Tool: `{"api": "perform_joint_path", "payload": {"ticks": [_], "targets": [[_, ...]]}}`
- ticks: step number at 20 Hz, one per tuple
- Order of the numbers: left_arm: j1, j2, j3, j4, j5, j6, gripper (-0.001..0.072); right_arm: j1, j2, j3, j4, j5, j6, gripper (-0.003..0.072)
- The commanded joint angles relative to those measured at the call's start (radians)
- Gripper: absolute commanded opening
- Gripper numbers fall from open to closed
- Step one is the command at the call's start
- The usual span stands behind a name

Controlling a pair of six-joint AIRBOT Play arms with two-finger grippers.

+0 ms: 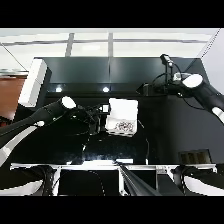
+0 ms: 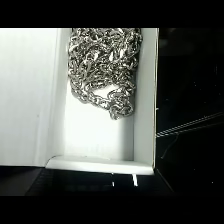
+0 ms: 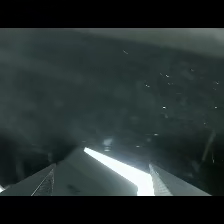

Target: Fold the box and place the chain.

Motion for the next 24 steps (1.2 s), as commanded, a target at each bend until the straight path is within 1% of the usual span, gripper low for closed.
{"api": "perform_joint_path", "payload": {"ticks": [1, 4, 7, 11, 14, 16, 19, 21, 24], "targets": [[0.0, -0.001, 0.001, 0.0, 0.002, 0.0, 0.0533, 0.004, -0.108, 0.059, -0.081, 0.077, -0.051, 0.067], [0.0, -0.001, 0.001, 0.0, 0.003, 0.0, 0.0533, 0.016, -0.108, 0.059, -0.067, 0.198, -0.235, 0.0669], [0.009, 0.0, 0.001, 0.001, 0.004, -0.027, 0.0533, 0.03, -0.106, 0.074, -0.001, 0.322, -0.431, 0.0669], [0.025, 0.0, 0.001, 0.0, 0.002, -0.034, 0.0533, 0.03, -0.073, 0.14, 0.019, 0.457, -0.54, 0.0669], [0.024, 0.0, 0.001, 0.0, 0.002, -0.034, 0.0533, 0.03, -0.006, 0.146, -0.008, 0.519, -0.541, 0.0669], [0.024, 0.0, 0.001, 0.0, 0.002, -0.034, 0.0533, 0.03, 0.03, 0.129, -0.019, 0.541, -0.528, 0.0669], [0.024, 0.0, 0.001, 0.0, 0.001, -0.034, 0.0532, 0.034, 0.064, 0.04, 0.019, 0.541, -0.519, 0.0668], [0.024, 0.0, 0.001, 0.0, 0.002, -0.034, 0.0532, 0.051, 0.068, -0.028, 0.057, 0.492, -0.549, 0.0668], [0.024, 0.0, 0.001, 0.0, 0.001, -0.034, 0.0532, 0.108, 0.067, -0.071, 0.062, 0.451, -0.632, 0.0668]]}}
